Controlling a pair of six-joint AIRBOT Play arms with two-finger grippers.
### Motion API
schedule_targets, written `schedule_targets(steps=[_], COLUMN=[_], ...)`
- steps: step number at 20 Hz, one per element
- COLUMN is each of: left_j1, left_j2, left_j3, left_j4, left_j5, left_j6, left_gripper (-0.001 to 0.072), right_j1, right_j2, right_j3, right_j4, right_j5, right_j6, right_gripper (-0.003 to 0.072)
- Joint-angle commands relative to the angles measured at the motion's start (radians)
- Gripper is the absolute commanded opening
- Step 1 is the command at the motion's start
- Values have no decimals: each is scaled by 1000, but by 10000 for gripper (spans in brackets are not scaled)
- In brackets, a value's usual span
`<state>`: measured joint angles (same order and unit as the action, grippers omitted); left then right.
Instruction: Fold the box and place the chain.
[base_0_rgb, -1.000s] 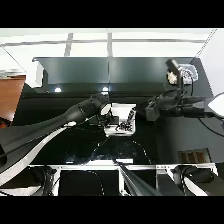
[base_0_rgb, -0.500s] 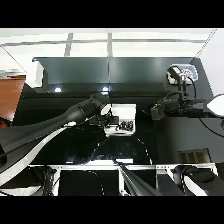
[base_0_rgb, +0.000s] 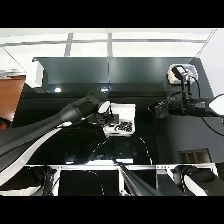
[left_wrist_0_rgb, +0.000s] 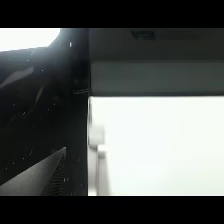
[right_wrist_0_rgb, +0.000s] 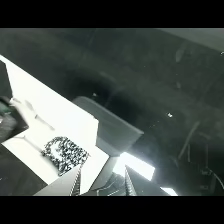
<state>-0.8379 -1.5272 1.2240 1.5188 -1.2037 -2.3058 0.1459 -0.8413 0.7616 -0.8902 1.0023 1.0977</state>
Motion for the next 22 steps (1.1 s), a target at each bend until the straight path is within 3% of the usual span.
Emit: schedule_targets(steps=[1, 5, 6, 8, 10, 11, 12, 13, 17, 22], left_j1=[-6, 29, 69, 208, 375, 459, 515, 549, 537, 447], left_j2=[93, 283, 330, 419, 472, 471, 463, 455, 427, 378], left_j3=[5, -95, -155, -300, -435, -488, -528, -562, -628, -619], left_j4=[37, 136, 170, 93, -206, -474, -694, -815, -839, -773], left_j5=[-42, -101, -87, -5, 146, 167, 129, 92, 229, 279], left_j6=[101, 264, 263, 301, 584, 909, 1245, 1495, 1970, 2488], left_gripper=[487, 487, 487, 487, 490, 525, 649, 714, 714, 716], right_j1=[-2, -2, -2, -2, -2, -2, -2, -2, -1, -1], right_j2=[-1, -1, -1, 0, -1, -1, -1, -1, -1, -1], right_j3=[0, 0, 0, 0, 0, 0, 0, 0, 0, 0], right_j4=[-6, -20, -24, -27, -27, -27, -27, -27, -27, -27], right_j5=[-22, -12, -10, -8, -5, -5, -5, -5, -6, -5], right_j6=[-3, -2, 0, 8, 11, 17, 21, 21, 24, 29], right_gripper=[316, 315, 316, 316, 316, 316, 315, 316, 316, 315])
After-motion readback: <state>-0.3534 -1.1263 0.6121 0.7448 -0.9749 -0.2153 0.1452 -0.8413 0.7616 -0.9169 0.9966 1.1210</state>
